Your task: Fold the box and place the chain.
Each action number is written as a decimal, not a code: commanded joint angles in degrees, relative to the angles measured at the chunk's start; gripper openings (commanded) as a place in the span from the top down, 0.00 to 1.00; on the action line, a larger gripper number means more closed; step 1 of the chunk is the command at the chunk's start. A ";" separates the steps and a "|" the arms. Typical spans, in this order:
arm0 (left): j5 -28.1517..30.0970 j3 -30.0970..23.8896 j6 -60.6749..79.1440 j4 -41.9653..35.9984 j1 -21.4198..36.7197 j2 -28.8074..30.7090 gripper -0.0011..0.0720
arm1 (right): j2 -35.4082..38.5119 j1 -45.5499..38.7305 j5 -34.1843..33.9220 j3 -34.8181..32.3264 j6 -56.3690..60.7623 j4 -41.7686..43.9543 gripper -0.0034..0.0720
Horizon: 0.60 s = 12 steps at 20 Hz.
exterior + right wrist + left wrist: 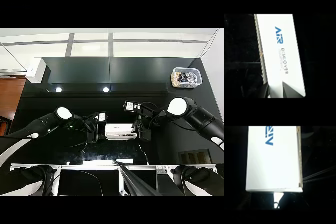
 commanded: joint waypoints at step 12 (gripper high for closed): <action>0.02 0.04 -0.02 0.00 -0.02 -0.02 0.43 | 0.04 0.00 0.92 0.02 2.75 1.49 0.67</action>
